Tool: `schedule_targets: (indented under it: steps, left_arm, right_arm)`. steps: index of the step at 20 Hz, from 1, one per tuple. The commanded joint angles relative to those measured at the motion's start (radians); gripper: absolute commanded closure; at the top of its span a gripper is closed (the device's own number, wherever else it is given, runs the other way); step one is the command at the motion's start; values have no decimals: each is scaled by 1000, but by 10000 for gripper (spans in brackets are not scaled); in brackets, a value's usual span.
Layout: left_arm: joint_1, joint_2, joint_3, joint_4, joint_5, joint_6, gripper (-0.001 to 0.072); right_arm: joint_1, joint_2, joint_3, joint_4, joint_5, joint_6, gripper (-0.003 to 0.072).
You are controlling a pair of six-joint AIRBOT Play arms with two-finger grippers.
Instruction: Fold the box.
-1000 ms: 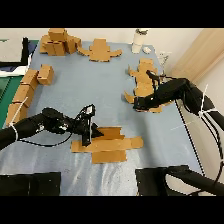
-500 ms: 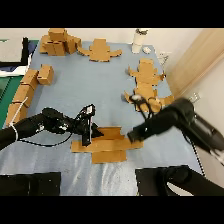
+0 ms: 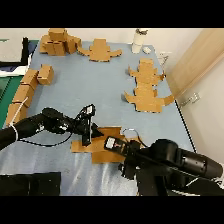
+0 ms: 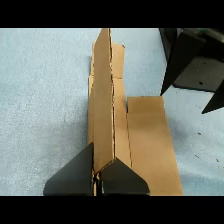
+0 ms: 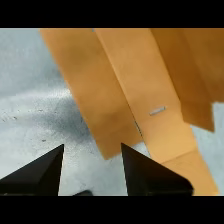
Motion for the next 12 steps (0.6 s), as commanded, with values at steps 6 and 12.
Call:
schedule_targets:
  steps: [6,12]
  left_arm:
    - [0,0,0,0,0,0,700]
    - [0,0,0,0,0,0,700]
  right_arm:
    - [75,-212,-9,-108,172,-43,153]
    - [75,-236,-8,-285,175,39,155]
